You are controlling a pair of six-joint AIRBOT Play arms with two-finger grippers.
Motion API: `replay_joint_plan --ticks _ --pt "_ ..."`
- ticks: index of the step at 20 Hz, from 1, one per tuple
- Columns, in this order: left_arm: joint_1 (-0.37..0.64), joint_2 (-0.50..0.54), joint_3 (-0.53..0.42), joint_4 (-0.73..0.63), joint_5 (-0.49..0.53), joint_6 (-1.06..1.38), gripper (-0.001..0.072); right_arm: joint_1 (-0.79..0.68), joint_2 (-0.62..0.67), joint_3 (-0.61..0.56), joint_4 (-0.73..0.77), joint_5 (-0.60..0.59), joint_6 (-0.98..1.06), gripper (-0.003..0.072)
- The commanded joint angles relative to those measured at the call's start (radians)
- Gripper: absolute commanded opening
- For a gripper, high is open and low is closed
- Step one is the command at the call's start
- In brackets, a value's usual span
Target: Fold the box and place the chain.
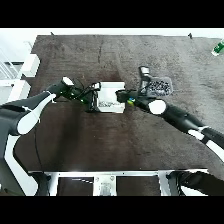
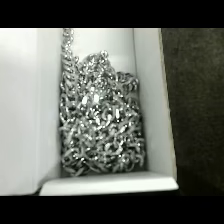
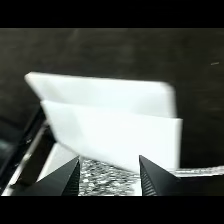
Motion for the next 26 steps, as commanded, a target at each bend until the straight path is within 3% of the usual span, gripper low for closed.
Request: replay_joint_plan --ticks 1,5,8,15,17,19,20,21,23,26 --pt "0.0 0.001 0.0 0.0 0.0 0.0 0.0469 -0.143 0.077 -0.08 -0.008 0.002 0.003 0.0434" --pt "0.0 0.001 0.0 0.0 0.0 0.0 0.047 -0.297 0.007 -0.106 -0.005 0.001 0.003 0.0433" --pt "0.0 0.001 0.0 0.0 0.0 0.0 0.0469 -0.322 -0.107 -0.087 0.043 0.0 0.004 0.0432" --pt "0.0 0.001 0.0 0.0 0.001 0.0 0.047 -0.276 -0.349 0.126 0.083 0.024 0.004 0.0429" --pt "0.0 0.001 0.0 0.0 0.0 0.0 0.047 -0.279 -0.399 0.167 0.084 0.019 0.008 0.0359" --pt "0.0 0.001 0.0 0.0 0.0 0.0 0.047 -0.279 -0.435 0.201 0.09 0.02 0.008 0.035" --pt "0.0 0.001 0.0 0.0 0.001 0.0 0.047 -0.279 -0.447 0.214 0.09 0.02 0.007 0.0248" --pt "0.0 0.001 0.0 0.0 0.001 0.0 0.047 -0.279 -0.449 0.218 0.089 0.02 0.006 0.0038" --pt "0.0 0.001 0.0 0.0 0.001 0.0 0.047 -0.266 -0.415 0.216 0.085 0.037 -0.002 0.0019" --pt "0.0 0.001 0.0 0.0 0.0 0.0 0.0469 -0.206 -0.248 0.205 0.078 0.12 -0.103 0.0018"
